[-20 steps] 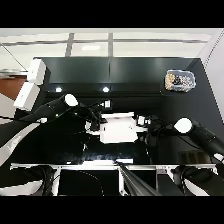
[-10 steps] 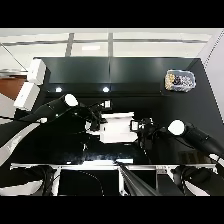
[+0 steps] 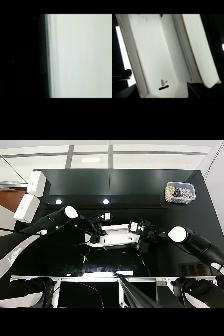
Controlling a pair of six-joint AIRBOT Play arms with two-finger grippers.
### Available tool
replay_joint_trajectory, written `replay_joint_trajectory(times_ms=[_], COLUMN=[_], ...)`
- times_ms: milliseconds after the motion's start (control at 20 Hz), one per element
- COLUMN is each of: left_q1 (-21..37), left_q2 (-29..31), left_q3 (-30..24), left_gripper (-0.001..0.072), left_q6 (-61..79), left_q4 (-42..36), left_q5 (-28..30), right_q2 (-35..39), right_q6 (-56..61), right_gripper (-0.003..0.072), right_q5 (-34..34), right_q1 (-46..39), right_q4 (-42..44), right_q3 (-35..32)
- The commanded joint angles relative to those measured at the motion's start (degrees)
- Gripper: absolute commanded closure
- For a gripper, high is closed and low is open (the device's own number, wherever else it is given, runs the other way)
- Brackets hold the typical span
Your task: Fold the box and place the chain.
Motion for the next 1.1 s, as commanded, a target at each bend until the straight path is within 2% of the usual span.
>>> replay_joint_trajectory(times_ms=[0, 450, 700, 1050], left_q1=[0.0, 0.0, 0.0, 0.0], left_q2=[0.0, 0.0, 0.2, 0.2], left_q3=[0.0, 0.1, 0.1, 0.1], left_gripper=[0.0681, 0.0681, 0.0681, 0.0680], left_q6=[0.0, 0.0, 0.0, 0.0], left_q4=[0.0, 0.0, 0.0, 0.0], left_q5=[-0.1, -0.2, -1.5, -1.9], right_q2=[0.0, -1.0, -2.8, -8.3], right_q6=[0.4, -0.6, -14.2, -21.3], right_gripper=[-0.0020, -0.0020, -0.0020, -0.0020], right_q5=[-3.3, -1.1, 5.3, 8.7], right_q1=[-0.3, -0.3, -3.4, -3.5], right_q4=[-0.7, 1.1, 13.2, 14.1], right_q3=[0.7, 0.7, 0.7, 0.7])
